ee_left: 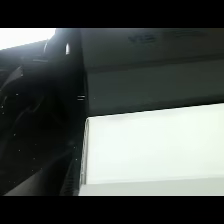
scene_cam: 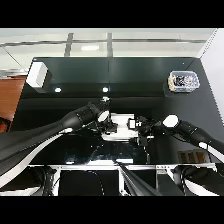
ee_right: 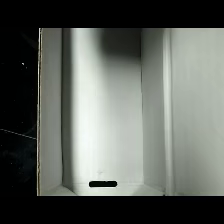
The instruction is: Fold the box and place the chain.
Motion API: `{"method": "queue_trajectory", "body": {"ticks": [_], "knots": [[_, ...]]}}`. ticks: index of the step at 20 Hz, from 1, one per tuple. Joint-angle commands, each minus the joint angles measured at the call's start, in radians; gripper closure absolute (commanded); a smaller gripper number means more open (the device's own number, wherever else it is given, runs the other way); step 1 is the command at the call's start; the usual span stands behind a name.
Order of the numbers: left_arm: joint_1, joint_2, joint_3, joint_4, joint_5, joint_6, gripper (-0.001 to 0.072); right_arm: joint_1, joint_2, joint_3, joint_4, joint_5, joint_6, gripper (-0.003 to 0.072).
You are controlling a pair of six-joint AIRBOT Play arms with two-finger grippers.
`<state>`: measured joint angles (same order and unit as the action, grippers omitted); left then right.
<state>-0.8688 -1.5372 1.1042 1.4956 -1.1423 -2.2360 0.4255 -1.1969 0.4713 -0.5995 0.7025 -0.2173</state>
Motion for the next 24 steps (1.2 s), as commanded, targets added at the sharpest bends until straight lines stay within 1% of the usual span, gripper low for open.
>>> {"method": "queue_trajectory", "body": {"ticks": [1,2,4,6,7,8,9,11,13,16,18,19,21,22,24], "knots": [[-0.003,-0.005,0.004,0.010,-0.021,-0.023,0.0519,0.000,0.000,0.000,0.000,0.000,0.000,0.0498],[-0.003,-0.005,0.004,0.010,-0.020,-0.023,0.0682,0.000,0.000,0.000,0.000,0.000,0.000,0.0499],[-0.003,-0.005,0.004,0.002,-0.019,-0.023,0.0684,0.000,0.000,0.000,0.000,0.000,0.000,0.0498],[-0.003,-0.005,0.004,-0.014,-0.019,-0.023,0.0671,0.000,0.000,0.000,0.000,0.000,0.000,0.0498],[-0.003,-0.005,0.004,-0.016,-0.019,-0.023,0.0553,0.000,0.000,0.000,0.000,0.000,0.000,0.0499],[-0.003,-0.005,0.004,-0.016,-0.021,-0.023,0.0385,0.000,0.000,0.000,0.000,0.000,0.000,0.0499],[-0.003,-0.005,0.004,-0.015,-0.022,-0.023,0.0283,0.000,0.000,0.000,0.000,0.000,0.000,0.0498],[-0.003,-0.005,0.004,-0.014,-0.021,-0.023,0.0285,0.000,0.000,0.000,0.000,0.000,0.000,0.0499],[-0.003,-0.004,0.004,-0.012,-0.019,-0.023,0.0309,0.000,0.000,0.000,0.000,0.000,0.000,0.0498],[-0.003,0.009,0.003,-0.010,-0.017,-0.023,0.0308,0.000,0.000,0.000,0.000,0.000,0.000,0.0498],[-0.002,0.044,-0.021,0.016,0.008,-0.042,0.0309,0.000,0.000,0.000,0.000,0.000,0.000,0.0499],[0.000,0.067,-0.045,0.040,0.017,-0.079,0.0308,0.000,0.000,0.000,0.000,0.000,0.000,0.0498],[0.004,0.084,-0.088,0.048,0.023,-0.107,0.0308,0.000,0.000,0.000,0.000,0.000,0.000,0.0499],[0.003,0.082,-0.100,0.047,0.034,-0.132,0.0309,0.000,0.000,0.000,0.000,0.000,0.000,0.0499],[-0.004,0.081,-0.105,0.024,0.114,-0.177,0.0310,0.000,0.000,0.000,0.000,0.000,0.000,0.0498]]}}
